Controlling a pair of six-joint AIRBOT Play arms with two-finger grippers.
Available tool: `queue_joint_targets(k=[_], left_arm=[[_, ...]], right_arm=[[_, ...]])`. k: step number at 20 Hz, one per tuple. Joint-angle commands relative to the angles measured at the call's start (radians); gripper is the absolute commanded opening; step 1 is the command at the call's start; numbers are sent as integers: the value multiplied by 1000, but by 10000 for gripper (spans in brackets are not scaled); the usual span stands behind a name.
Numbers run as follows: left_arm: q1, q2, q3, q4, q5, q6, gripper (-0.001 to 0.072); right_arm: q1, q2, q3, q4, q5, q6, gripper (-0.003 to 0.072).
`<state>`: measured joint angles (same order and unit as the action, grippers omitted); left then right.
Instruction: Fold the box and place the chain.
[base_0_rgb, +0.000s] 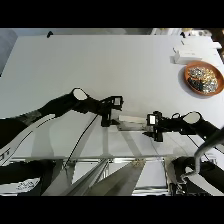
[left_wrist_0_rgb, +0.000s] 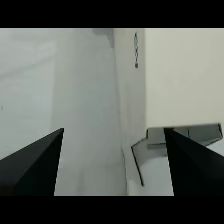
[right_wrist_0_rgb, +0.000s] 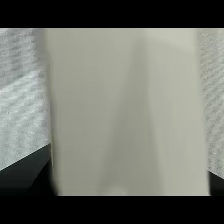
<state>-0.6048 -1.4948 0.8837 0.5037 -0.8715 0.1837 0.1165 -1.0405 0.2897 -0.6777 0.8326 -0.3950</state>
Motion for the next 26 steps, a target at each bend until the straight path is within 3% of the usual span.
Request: queue_joint_targets(k=[1,2,6,7,9,12,14,17,21,23,26], left_arm=[[41,119,0,233,-93,-256,671],[48,158,0,275,-118,-322,614],[54,271,0,340,-265,-466,48],[51,282,0,329,-309,-467,3],[32,280,0,301,-360,-504,3],[-46,262,0,252,-296,-532,3],[-109,238,0,178,-162,-529,3],[-173,185,0,87,126,-525,3],[-166,107,0,-89,375,-573,3],[-167,65,0,-134,447,-647,3],[-167,17,0,-129,435,-735,3]], right_arm=[[0,0,0,1,-3,1,408],[0,0,0,2,-3,1,408],[0,0,0,1,-3,1,408],[0,0,0,1,-3,1,408],[0,0,0,1,-3,1,408],[0,0,0,1,-3,1,408],[0,0,0,1,-3,1,408],[0,0,0,1,-3,1,408],[0,0,0,1,-3,1,408],[0,0,0,1,-3,1,408],[0,0,0,1,-3,1,408]])
